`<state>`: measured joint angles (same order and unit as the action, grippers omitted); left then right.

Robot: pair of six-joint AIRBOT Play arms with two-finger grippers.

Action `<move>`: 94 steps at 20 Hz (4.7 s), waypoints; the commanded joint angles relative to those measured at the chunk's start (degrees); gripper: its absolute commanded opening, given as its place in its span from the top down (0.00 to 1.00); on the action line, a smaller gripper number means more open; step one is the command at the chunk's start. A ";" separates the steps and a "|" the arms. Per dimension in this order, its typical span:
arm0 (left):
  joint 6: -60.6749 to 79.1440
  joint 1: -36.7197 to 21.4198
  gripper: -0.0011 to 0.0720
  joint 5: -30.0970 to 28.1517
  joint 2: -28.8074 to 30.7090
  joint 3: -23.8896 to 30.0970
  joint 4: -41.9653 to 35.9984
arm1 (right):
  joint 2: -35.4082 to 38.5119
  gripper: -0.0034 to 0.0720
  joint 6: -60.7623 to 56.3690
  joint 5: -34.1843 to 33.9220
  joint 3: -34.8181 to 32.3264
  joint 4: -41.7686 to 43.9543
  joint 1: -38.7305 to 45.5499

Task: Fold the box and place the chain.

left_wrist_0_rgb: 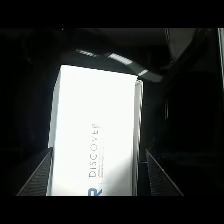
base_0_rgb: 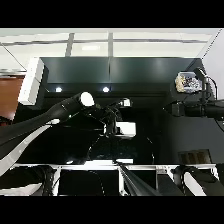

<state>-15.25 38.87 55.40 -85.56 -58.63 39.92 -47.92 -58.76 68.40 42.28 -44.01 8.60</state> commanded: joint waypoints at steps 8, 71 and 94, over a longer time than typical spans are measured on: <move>-0.17 2.21 0.00 -0.74 -0.24 -0.20 5.66 | 0.04 0.94 0.50 -0.57 0.07 -0.07 0.02; -38.91 -71.56 0.01 -4.55 10.32 6.84 35.15 | -0.02 0.94 -0.26 -6.71 0.04 -1.07 0.02; -63.65 -20.68 0.95 -12.61 47.15 20.68 33.42 | 9.97 0.94 5.60 -23.85 -5.88 -8.72 -0.22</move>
<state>-75.72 9.87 51.83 -45.39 -48.71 71.70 -40.16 -54.70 54.02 40.42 -49.17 8.36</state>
